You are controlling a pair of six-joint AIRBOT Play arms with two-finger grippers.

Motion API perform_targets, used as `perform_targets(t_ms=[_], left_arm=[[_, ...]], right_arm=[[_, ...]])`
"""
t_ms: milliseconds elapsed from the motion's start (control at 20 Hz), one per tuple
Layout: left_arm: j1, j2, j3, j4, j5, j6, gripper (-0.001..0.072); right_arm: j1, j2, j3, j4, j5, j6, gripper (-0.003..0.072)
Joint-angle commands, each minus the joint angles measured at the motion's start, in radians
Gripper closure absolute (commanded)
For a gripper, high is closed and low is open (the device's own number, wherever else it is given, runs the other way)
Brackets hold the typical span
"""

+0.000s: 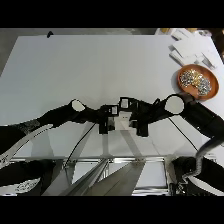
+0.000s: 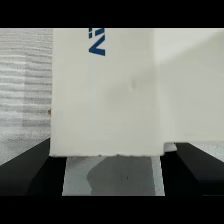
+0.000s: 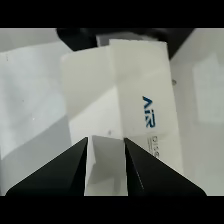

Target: Fold the box and place the chain.

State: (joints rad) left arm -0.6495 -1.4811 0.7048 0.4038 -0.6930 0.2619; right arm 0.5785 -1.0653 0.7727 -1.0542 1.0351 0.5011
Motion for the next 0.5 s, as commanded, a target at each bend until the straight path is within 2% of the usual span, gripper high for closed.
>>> perform_targets(t_ms=[0, 300, 450], left_arm=[[0.000, 0.001, 0.000, 0.000, 0.000, 0.000, 0.0388], [0.000, 0.001, 0.000, 0.000, 0.000, 0.000, 0.0388], [0.000, 0.001, 0.000, 0.000, 0.000, 0.000, 0.0388]], right_arm=[[0.041, 0.003, -0.001, -0.019, -0.039, -0.054, 0.0425], [0.046, 0.002, -0.001, -0.082, -0.140, -0.027, 0.0421], [0.046, -0.014, -0.003, -0.090, -0.132, -0.026, 0.0418]])
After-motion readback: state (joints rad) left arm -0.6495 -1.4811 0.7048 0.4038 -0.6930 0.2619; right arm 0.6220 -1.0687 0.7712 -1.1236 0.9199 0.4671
